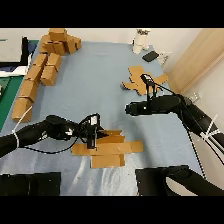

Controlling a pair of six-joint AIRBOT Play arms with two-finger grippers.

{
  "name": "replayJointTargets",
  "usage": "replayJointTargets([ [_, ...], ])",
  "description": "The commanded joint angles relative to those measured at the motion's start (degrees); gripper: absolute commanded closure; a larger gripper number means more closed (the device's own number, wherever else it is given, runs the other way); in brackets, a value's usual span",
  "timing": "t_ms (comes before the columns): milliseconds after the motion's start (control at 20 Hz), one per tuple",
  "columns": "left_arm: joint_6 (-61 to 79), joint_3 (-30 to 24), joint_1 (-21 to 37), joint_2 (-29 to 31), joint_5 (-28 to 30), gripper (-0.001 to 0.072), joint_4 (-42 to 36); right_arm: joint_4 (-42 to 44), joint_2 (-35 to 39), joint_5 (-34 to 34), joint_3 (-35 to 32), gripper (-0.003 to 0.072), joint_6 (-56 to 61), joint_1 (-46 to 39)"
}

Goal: Fold the box.

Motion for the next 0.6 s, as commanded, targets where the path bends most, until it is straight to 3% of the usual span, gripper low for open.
replayJointTargets([
  [0,-0.3,-0.7,0.0,0.0,-0.3,0.0698,0.0,0.0,0.0,0.1,0.0,0.0683,0.0,0.0],
  [550,-3.4,-0.9,0.0,0.0,-1.9,0.0697,1.1,0.0,0.0,0.5,0.0,0.0683,0.0,0.0],
])
